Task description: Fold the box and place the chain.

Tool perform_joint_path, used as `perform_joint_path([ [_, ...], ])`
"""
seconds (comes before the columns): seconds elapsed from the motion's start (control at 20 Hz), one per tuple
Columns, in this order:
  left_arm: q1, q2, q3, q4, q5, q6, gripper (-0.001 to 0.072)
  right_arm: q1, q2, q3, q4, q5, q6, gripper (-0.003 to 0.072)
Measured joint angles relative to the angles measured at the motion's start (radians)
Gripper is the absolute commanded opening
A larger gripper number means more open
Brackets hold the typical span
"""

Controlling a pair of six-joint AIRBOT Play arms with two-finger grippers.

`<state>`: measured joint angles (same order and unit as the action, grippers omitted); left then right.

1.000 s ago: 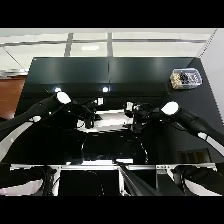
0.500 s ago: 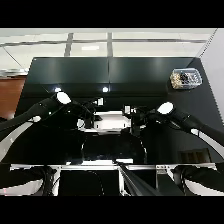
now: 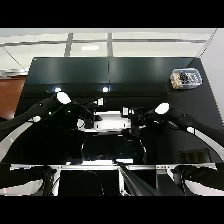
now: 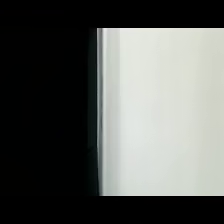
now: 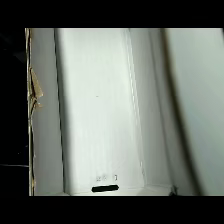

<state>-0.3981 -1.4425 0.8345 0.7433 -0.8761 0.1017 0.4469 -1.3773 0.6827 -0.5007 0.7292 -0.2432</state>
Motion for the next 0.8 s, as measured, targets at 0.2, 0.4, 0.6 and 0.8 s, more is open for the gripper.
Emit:
perform_joint_path([
  [0.2,0.0,0.0,0.0,0.0,0.0,0.0,0.0025,0.018,-0.01,0.01,-0.049,-0.018,0.046,0.0649],
  [0.4,0.0,0.0,0.0,0.0,0.0,0.0,0.0025,0.023,-0.013,0.013,-0.065,-0.023,0.061,0.0648],
  [0.6,0.0,0.0,0.0,0.0,0.0,0.0,0.0025,0.024,-0.014,0.013,-0.071,-0.026,0.068,0.0474],
  [0.8,0.0,0.002,0.001,0.009,0.001,-0.001,0.0365,0.024,-0.014,0.013,-0.073,-0.027,0.071,0.0474],
])
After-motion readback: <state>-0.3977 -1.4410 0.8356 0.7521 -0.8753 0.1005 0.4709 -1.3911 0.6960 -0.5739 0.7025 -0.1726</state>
